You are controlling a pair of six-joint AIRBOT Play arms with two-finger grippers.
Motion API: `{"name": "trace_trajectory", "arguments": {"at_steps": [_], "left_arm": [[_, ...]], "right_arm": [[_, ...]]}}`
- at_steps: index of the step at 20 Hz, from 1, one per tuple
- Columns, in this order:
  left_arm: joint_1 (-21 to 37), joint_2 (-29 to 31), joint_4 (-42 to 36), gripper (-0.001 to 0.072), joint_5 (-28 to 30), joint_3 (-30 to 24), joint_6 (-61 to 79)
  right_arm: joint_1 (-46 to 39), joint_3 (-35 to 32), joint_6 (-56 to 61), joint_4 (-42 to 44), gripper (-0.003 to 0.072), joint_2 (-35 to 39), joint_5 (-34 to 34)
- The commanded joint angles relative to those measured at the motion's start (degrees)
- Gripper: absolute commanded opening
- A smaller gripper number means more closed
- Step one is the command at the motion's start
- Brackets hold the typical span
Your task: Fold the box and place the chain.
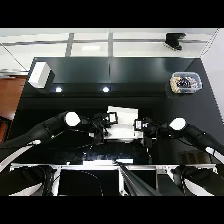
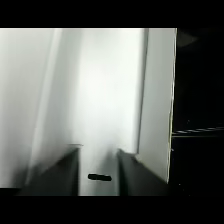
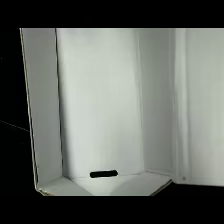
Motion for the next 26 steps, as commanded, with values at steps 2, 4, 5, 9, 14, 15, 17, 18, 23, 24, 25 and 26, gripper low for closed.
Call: {"name": "trace_trajectory", "arguments": {"at_steps": [2,4,5,9,14,15,17,18,23,24,25,26], "left_arm": [[-0.09,-0.02,-0.04,0.036,-0.13,0.02,-0.09],[0.0,0.17,0.9,0.0078,-0.15,0.04,-0.11],[0.04,0.7,2.19,0.004,-0.2,0.04,-0.83],[3.87,8.87,20.02,0.0025,-0.17,0.39,-28.72],[16.79,18.53,29.0,0.0026,-8.17,0.31,-60.28],[20.22,18.25,28.33,0.0026,-9.4,-0.24,-75.1],[25.75,15.89,23.76,0.0029,-16.57,-1.64,-89.31],[27.69,13.84,20.04,0.0028,-21.22,-2.19,-87.67],[27.91,4.92,8.15,0.0027,-24.2,-4.44,-80.7],[27.1,3.76,6.6,0.0027,-22.36,-4.44,-79.87],[26.27,2.67,5.25,0.0027,-20.94,-4.44,-79.69],[25.27,1.49,3.48,0.0027,-20.41,-4.44,-79.38]], "right_arm": [[0.02,0.02,-0.04,-0.04,0.0317,0.02,0.02],[0.02,0.02,-0.04,-0.02,0.0316,0.02,0.04],[0.02,0.02,-0.04,-0.04,0.0317,0.02,0.02],[0.02,0.02,-0.02,-0.04,0.0317,0.02,0.02],[0.02,0.02,-0.04,-0.04,0.0317,0.02,0.02],[0.02,0.02,-0.04,-0.04,0.0316,0.02,0.02],[0.02,0.02,-0.02,-0.04,0.0317,0.02,0.02],[0.02,0.02,-0.02,-0.04,0.0317,0.02,0.02],[0.02,0.02,-0.04,-0.04,0.0317,0.02,0.02],[0.02,0.02,-0.04,-0.04,0.0317,0.02,0.02],[0.02,0.02,-0.02,-0.04,0.0316,0.02,0.02],[0.02,0.02,-0.02,-0.04,0.0317,0.02,0.02]]}}
